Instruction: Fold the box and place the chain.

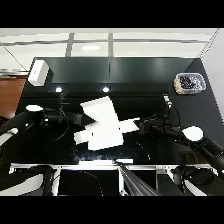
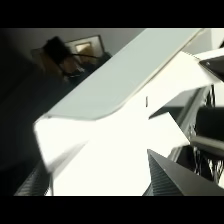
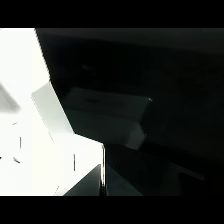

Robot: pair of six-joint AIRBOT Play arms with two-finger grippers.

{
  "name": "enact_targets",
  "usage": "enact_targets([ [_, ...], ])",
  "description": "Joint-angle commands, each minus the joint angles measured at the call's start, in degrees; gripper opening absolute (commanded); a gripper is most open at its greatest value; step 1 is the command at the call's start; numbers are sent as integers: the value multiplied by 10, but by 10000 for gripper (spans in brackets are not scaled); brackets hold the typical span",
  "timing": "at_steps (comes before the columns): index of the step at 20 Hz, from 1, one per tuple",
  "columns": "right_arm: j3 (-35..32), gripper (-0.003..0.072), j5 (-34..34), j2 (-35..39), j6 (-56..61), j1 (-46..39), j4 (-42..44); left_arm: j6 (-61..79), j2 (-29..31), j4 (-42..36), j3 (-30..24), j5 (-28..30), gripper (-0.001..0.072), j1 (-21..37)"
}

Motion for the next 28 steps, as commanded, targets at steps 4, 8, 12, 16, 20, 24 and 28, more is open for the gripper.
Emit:
enact_targets([
  [4,0,11,6,0,4,1,-5,94,-99,98,102,-96,471,-19],
  [8,0,11,8,0,4,1,-7,117,-130,97,149,-129,194,-35],
  [12,0,14,10,0,4,1,-13,126,-151,103,163,-163,26,-36],
  [16,24,523,49,0,23,-24,-108,141,-147,107,168,-167,24,-36],
  [20,148,521,247,0,23,-90,-346,141,-110,132,174,-148,21,-52],
  [24,202,521,305,0,21,-91,-446,169,3,178,173,-55,21,-135],
  [28,198,522,289,0,-10,-90,-446,259,42,201,163,52,26,-196],
])
